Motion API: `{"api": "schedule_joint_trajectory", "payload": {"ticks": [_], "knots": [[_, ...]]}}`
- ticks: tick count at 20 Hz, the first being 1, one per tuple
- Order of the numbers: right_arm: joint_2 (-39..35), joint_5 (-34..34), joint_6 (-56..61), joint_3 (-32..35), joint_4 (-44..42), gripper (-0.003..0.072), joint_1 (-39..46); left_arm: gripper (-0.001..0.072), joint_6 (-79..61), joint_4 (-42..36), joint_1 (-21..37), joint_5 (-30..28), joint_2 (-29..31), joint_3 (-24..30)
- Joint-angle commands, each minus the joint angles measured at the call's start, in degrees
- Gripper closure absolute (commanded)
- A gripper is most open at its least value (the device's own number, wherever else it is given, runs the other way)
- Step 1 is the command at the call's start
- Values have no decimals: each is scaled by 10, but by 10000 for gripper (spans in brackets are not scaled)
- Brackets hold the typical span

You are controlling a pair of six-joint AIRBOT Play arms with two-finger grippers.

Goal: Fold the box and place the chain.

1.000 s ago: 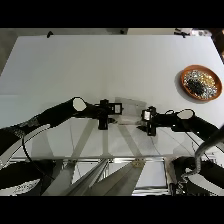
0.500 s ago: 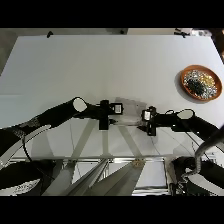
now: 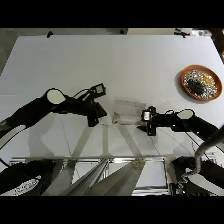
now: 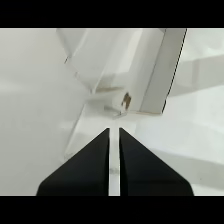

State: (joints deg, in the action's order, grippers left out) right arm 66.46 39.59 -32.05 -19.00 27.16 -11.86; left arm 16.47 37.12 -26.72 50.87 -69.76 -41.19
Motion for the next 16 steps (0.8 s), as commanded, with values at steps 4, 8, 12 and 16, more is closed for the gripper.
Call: {"api": "schedule_joint_trajectory", "payload": {"ticks": [4, 8, 12, 16], "knots": [[0, 0, 1, 0, -1, 346, 0, 703, 179, 9, 116, 35, 45, 75], [0, 0, 1, 0, -1, 346, 0, 704, 243, 7, 117, 17, 45, 76], [0, 0, 1, 0, -1, 346, 0, 704, 318, 6, 113, 7, 19, 76], [0, 0, 1, 0, -1, 346, 0, 704, 329, -7, 88, 18, -38, 75]]}}
